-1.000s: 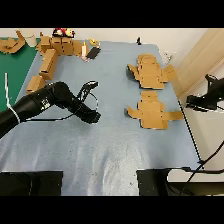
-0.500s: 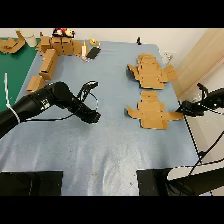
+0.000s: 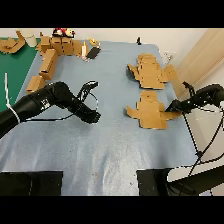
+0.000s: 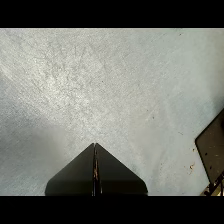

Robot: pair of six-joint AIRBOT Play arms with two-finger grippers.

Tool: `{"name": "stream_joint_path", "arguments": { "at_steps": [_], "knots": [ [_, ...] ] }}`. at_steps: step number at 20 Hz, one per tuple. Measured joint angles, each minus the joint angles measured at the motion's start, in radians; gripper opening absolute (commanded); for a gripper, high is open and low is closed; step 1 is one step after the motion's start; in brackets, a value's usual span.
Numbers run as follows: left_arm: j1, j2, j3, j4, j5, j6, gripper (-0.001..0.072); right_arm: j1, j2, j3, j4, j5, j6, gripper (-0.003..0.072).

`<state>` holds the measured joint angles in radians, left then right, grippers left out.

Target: Fold the box.

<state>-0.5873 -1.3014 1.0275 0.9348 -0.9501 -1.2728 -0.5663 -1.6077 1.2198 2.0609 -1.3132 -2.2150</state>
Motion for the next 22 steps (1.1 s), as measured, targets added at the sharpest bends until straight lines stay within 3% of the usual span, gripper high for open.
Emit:
{"name": "stream_joint_path", "arguments": {
  "at_steps": [2, 3, 6, 10, 14, 22],
  "knots": [
    [0.0, 0.0, 0.0, 0.0, 0.0, 0.0, 0.0012, 0.017, 0.0, 0.0, 0.003, -0.02, -0.001, 0.0283],
    [0.0, 0.0, 0.0, 0.0, 0.0, 0.0, 0.0012, 0.024, 0.0, 0.0, 0.003, -0.033, -0.001, 0.0187],
    [0.0, 0.0, 0.0, 0.0, 0.0, 0.0, 0.0012, 0.032, 0.003, 0.0, 0.011, -0.064, -0.002, 0.0005],
    [0.0, 0.0, 0.0, 0.0, 0.0, 0.0, 0.0012, 0.061, 0.006, 0.0, 0.071, -0.107, -0.002, 0.0003],
    [0.0, 0.0, 0.0, 0.0, 0.0, 0.0, 0.0012, 0.188, 0.008, -0.019, 0.185, -0.108, -0.003, 0.0002],
    [0.0, 0.0, 0.0, 0.0, 0.028, 0.0, 0.0012, 0.533, 0.069, -0.142, 0.308, 0.098, 0.007, 0.0002]
  ]
}}
